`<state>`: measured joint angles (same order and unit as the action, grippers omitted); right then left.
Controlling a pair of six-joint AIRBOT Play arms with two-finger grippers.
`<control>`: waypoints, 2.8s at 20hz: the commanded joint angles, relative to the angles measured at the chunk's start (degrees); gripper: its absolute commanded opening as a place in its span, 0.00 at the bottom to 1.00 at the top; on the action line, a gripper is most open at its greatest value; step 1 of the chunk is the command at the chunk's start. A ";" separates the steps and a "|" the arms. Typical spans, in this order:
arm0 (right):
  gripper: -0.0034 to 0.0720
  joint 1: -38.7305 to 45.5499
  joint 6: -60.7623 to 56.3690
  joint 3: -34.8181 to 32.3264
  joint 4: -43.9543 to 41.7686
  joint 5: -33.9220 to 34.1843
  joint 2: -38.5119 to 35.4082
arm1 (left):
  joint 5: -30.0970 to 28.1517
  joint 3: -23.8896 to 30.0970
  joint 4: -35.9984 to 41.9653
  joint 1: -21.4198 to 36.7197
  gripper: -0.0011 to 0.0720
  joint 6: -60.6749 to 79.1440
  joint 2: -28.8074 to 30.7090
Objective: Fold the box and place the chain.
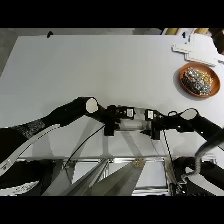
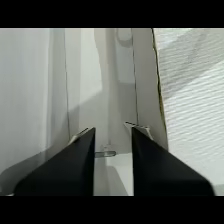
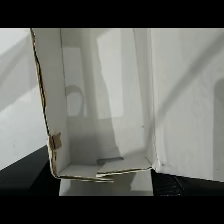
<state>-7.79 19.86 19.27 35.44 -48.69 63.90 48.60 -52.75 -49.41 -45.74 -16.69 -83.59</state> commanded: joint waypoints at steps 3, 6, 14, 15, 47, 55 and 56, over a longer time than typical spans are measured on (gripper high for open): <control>0.57 0.00 -0.04 -0.02 -0.07 0.02 0.02 | 8.96 0.00 -7.98 1.99 0.09 -15.26 5.57; 0.57 0.00 -0.04 -0.02 -0.07 0.02 0.02 | 12.83 0.00 -13.92 4.74 0.02 -33.07 11.45; 0.57 0.00 -0.04 -0.02 -0.07 0.02 0.02 | 10.43 5.81 -16.87 10.97 0.02 -76.54 11.30; 0.57 0.00 -0.04 -0.02 -0.07 0.02 0.02 | 8.66 6.84 -14.49 11.13 0.02 -76.52 10.05; 0.57 0.00 -0.04 -0.02 -0.07 0.02 0.02 | -1.20 4.52 2.40 5.29 0.22 -73.57 7.37; 0.57 0.00 -0.04 -0.02 -0.07 0.02 0.02 | -0.35 4.28 2.05 6.27 0.23 -75.06 7.37; 0.57 0.00 -0.04 -0.02 -0.07 0.04 0.02 | -0.15 4.28 2.03 6.56 0.23 -75.08 7.37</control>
<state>-7.75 19.77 19.27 35.35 -48.69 63.90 48.16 -48.40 -46.96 -39.77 -90.91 -76.27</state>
